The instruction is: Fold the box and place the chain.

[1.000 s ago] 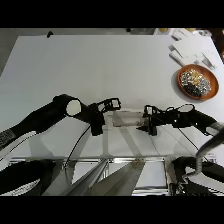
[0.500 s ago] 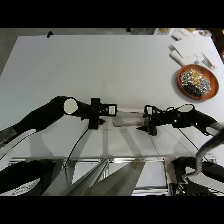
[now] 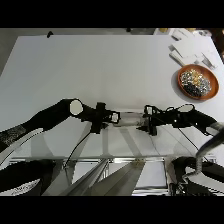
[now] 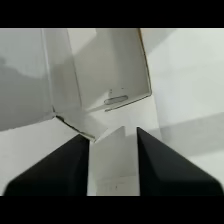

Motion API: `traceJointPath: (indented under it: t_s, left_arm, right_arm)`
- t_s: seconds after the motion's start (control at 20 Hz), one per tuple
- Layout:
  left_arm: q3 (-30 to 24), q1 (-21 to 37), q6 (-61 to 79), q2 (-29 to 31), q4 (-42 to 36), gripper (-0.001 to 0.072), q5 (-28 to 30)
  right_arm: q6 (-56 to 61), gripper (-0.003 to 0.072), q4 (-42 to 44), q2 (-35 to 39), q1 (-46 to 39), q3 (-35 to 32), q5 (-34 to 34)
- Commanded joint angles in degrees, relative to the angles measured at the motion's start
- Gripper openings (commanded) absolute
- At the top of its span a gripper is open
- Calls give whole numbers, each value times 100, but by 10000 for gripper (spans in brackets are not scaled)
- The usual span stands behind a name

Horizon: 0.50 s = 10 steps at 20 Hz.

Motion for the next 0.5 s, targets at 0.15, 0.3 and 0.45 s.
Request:
traceJointPath:
  t_s: [0.15, 0.3, 0.45]
  left_arm:
    - [-2, -173, 59, -66, -400, 107, 330]
    - [-2, -256, 61, -118, -686, 107, 549]
    - [-2, -361, 57, -179, -894, 114, 629]
  right_arm:
    - [2, 419, 2, 0, 0, -2, 2]
    - [2, 419, 2, 0, 0, -2, 2]
    - [2, 419, 2, 0, 0, -2, 0]
